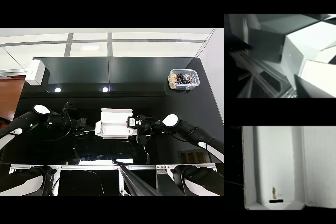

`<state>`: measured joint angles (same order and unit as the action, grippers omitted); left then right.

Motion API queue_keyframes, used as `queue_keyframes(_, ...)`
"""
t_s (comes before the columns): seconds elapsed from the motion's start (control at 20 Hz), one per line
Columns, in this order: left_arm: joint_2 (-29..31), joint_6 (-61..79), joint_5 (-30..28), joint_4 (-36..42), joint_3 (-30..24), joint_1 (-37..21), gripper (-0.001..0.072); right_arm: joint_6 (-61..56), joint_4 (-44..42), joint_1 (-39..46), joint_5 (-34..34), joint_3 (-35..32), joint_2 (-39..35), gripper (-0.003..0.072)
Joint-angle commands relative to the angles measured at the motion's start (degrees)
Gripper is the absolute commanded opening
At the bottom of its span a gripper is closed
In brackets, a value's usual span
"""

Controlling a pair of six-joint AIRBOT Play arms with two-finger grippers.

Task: Fold the box and place the chain.

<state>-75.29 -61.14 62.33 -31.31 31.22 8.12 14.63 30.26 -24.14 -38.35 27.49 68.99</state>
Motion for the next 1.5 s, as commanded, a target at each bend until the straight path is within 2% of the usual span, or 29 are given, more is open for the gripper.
queue_keyframes(0.0, -0.04, 0.74, 2.34, 0.26, 1.90, 0.11, 0.0714, -0.02, -0.02, -0.02, 0.00, 0.04, 0.02, 0.0019)
queue_keyframes(0.2, -0.02, 0.72, 3.82, 0.72, 5.07, 0.33, 0.0714, -0.02, -0.02, -0.02, 0.00, 0.04, 0.02, 0.0018)
queue_keyframes(0.4, -0.04, -2.25, 3.17, 0.37, 6.97, 5.16, 0.0703, -0.02, -0.02, -0.02, 0.00, 0.04, 0.02, 0.0018)
queue_keyframes(0.55, -0.02, -4.22, 2.23, 0.22, 7.69, 8.24, 0.0610, -0.02, -0.02, -0.02, 0.00, 0.04, 0.02, 0.0018)
queue_keyframes(0.7, -0.02, -7.69, 2.01, -0.70, 9.18, 10.47, 0.0610, -0.02, -0.02, -0.02, 0.02, 0.04, 0.02, 0.0018)
queue_keyframes(0.85, -0.02, -17.38, 1.53, -9.53, 13.00, 14.38, 0.0605, -0.02, -0.02, -0.02, 0.00, 0.04, 0.02, 0.0018)
queue_keyframes(0.9, -0.02, -20.13, 1.20, -12.02, 14.29, 15.74, 0.0550, -0.02, -0.02, -0.02, 0.00, 0.04, 0.02, 0.0018)
queue_keyframes(1.1, -0.02, -29.55, -0.46, -19.67, 18.47, 20.59, 0.0547, -0.02, -0.04, -0.02, 0.00, 0.04, 0.02, 0.0018)
queue_keyframes(1.2, -0.02, -35.47, -2.10, -23.78, 19.41, 22.75, 0.0547, -0.02, -0.02, -0.02, 0.00, 0.04, 0.02, 0.0018)
queue_keyframes(1.45, -0.02, -47.32, -7.34, -27.89, 19.52, 28.39, 0.0532, -0.02, -0.02, -0.02, 0.00, 0.04, 0.02, 0.0019)
